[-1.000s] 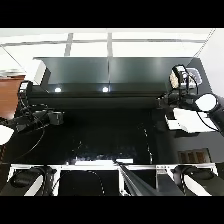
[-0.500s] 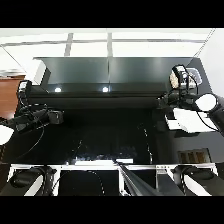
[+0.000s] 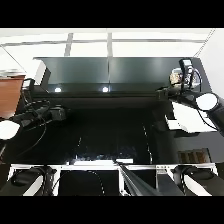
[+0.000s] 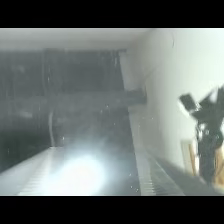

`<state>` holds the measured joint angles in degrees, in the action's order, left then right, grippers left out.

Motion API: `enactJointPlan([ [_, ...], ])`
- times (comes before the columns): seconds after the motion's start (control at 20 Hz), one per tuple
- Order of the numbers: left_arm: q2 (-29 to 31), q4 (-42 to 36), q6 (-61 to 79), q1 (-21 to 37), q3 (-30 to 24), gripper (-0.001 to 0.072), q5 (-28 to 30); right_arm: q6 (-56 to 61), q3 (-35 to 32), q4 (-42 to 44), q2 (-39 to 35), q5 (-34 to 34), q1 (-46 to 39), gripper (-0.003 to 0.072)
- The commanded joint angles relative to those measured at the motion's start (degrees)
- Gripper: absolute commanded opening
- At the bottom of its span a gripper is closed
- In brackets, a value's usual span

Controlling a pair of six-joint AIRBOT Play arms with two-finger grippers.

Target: Fold the box and place the chain.

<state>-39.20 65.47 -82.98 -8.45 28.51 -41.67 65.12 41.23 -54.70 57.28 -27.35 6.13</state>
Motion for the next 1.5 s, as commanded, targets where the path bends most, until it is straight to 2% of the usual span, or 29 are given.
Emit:
enactJointPlan([
  [0.0,-5.4,0.04,0.07,-0.37,0.83,0.0708,-4.87,-0.02,0.09,0.48,1.44,6.73,-0.87,0.0718],
  [0.1,-6.4,0.31,0.07,-0.28,1.53,0.0708,-8.15,4.98,0.76,-8.28,1.62,6.54,-6.8,0.0717],
  [0.25,-6.23,1.22,0.02,-0.28,1.81,0.0708,-11.19,16.81,7.02,-21.42,3.67,1.64,-26.38,0.0717],
  [0.4,-6.23,1.38,0.07,-0.28,1.81,0.0708,-11.34,17.97,15.39,-25.11,9.09,-9.22,-44.46,0.0716],
  [0.55,-6.25,1.42,0.26,-0.28,1.81,0.0707,-10.95,17.77,19.89,-26.6,16.28,-17.18,-55.32,0.0716],
  [0.65,-6.25,1.42,0.24,-0.31,1.79,0.0707,-10.99,13.16,22.67,-24.59,22.38,-24.65,-58.84,0.0716],
  [0.8,-6.25,1.4,0.24,-0.33,1.79,0.0708,-10.95,-4.59,29.14,-15.98,32.09,-39.63,-58.8,0.0716],
  [0.85,-6.25,1.42,0.24,-0.31,1.79,0.0708,-10.93,-6.64,31.01,-15.37,34.45,-42.84,-58.03,0.0716],
  [0.95,-6.25,1.4,0.24,-0.31,1.79,0.0708,-10.91,-7.52,32.39,-17.03,36.24,-44.0,-56.22,0.0715],
  [1.0,-6.25,1.38,0.24,-0.33,1.79,0.0708,-10.93,-8.15,32.41,-19.17,36.22,-43.87,-55.34,0.0638],
  [1.1,-6.25,1.36,0.24,-0.33,1.79,0.0708,-11.04,-8.17,32.41,-23.67,36.22,-44.09,-53.88,0.0355],
  [1.15,-6.25,1.38,0.24,-0.33,1.79,0.0708,-11.1,-8.24,32.41,-24.24,36.2,-44.5,-53.31,0.0153],
  [1.2,-6.25,1.36,0.22,-0.33,1.79,0.0708,-11.08,-8.5,32.41,-23.93,36.13,-45.57,-52.81,0.0067],
  [1.25,-6.25,1.36,0.24,-0.33,1.79,0.0708,-11.08,-9.79,32.41,-22.82,36.06,-48.0,-52.28,0.0059],
  [1.3,-6.25,1.38,0.24,-0.33,1.79,0.0708,-11.04,-11.32,32.41,-20.85,35.89,-50.95,-51.54,0.0021],
  [1.45,-6.25,1.42,0.24,-0.33,1.75,0.0708,-10.8,-11.85,32.22,-12.46,34.49,-57.27,-48.85,0.0019],
])
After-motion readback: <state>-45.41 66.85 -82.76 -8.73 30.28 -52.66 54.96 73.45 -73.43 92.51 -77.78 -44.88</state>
